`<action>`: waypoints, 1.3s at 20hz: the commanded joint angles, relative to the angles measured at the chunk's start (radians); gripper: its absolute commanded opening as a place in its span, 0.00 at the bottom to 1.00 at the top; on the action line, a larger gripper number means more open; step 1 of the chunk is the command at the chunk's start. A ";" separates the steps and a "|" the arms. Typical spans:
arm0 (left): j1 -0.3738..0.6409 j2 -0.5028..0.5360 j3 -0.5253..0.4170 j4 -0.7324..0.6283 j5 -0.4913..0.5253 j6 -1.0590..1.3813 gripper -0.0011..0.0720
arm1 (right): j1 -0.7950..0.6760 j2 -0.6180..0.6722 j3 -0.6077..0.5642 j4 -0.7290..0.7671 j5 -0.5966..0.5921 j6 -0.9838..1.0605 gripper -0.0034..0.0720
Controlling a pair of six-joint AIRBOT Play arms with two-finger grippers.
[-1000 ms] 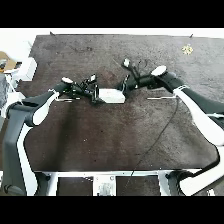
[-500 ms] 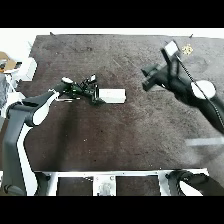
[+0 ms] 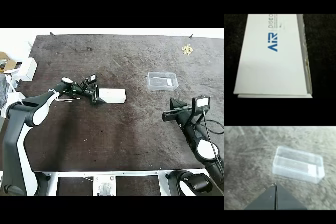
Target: Fold the box and place the chain.
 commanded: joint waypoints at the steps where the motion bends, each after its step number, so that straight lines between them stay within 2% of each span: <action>1: 0.003 0.005 0.001 -0.035 0.001 -0.023 0.30 | -0.001 0.037 -0.049 -0.003 -0.049 0.037 0.04; 2: 0.006 0.016 0.003 -0.038 0.003 -0.022 0.04 | -0.001 0.037 -0.049 -0.003 -0.049 0.037 0.04; 5: 0.024 0.084 0.025 -0.089 0.029 -0.081 0.03 | -0.001 0.037 -0.049 -0.003 -0.049 0.037 0.04; 7: 0.047 0.168 0.052 -0.094 0.074 -0.133 0.03 | -0.001 0.037 -0.049 -0.003 -0.049 0.037 0.04; 9: 0.080 0.275 0.067 -0.088 0.213 -0.189 0.03 | -0.001 0.037 -0.049 -0.003 -0.049 0.037 0.04; 12: 0.143 0.421 0.066 -0.043 0.534 -0.368 0.03 | -0.001 0.037 -0.049 -0.003 -0.048 0.037 0.04; 14: 0.187 0.472 0.066 0.067 0.716 -0.539 0.03 | -0.001 0.037 -0.049 -0.003 -0.048 0.037 0.04; 16: 0.245 0.488 0.065 0.218 0.820 -0.848 0.03 | -0.001 0.037 -0.049 -0.003 -0.048 0.037 0.04; 18: 0.308 0.488 0.045 0.400 0.816 -1.159 0.02 | -0.001 0.037 -0.049 -0.003 -0.048 0.037 0.04; 21: 0.378 0.488 -0.047 0.675 0.811 -1.422 0.02 | -0.001 0.037 -0.049 -0.003 -0.048 0.037 0.04; 22: 0.399 0.486 -0.089 0.720 0.814 -1.467 0.02 | -0.001 0.037 -0.049 -0.003 -0.048 0.037 0.04; 24: 0.429 0.465 -0.151 0.725 0.827 -1.468 0.02 | -0.001 0.037 -0.049 -0.003 -0.048 0.037 0.04; 26: 0.441 0.426 -0.164 0.729 0.815 -1.457 0.02 | -0.001 0.037 -0.049 -0.003 -0.048 0.037 0.04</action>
